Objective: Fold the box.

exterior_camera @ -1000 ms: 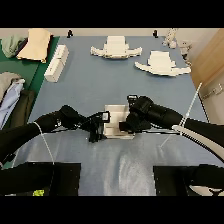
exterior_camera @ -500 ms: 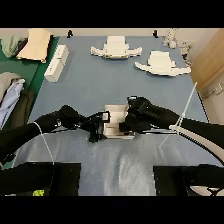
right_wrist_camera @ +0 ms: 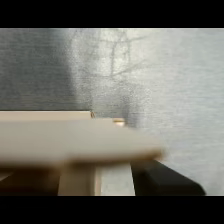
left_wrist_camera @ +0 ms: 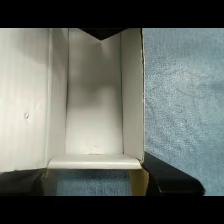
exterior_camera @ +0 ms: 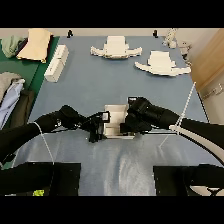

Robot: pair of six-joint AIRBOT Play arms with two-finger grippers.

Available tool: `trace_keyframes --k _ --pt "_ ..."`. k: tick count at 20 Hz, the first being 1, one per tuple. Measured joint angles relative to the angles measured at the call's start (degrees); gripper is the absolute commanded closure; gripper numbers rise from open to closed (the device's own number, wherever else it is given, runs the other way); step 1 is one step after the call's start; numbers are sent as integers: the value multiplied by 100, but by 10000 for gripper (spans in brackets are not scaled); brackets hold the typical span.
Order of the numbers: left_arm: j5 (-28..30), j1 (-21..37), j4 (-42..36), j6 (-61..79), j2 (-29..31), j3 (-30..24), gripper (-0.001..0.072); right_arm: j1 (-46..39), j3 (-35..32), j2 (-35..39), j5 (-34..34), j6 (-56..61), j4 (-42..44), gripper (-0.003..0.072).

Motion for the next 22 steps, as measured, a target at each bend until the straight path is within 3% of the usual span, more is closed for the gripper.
trace_keyframes --k 4,7,8,11,14,15,18,22 --pt "2 0 0 -2 0 0 215 0 96 79 -39 -63 52 92" --pt "2 0 0 -2 0 0 215 0 376 334 -428 -258 55 93" --pt "0 0 0 -2 0 2 215 2 476 463 -608 -319 22 129" --pt "2 0 0 -2 0 0 215 -22 675 962 -1084 -476 -483 524" --pt "2 0 0 -2 0 0 215 -485 664 1167 -1333 -767 -1025 682" --pt "2 0 0 -2 0 0 215 -813 623 1119 -1294 -992 -990 683" --pt "2 0 0 -4 0 0 215 -2094 533 660 -673 -2146 164 683" --pt "2 0 0 -4 0 0 215 -3613 632 -208 -289 -4538 3397 684"
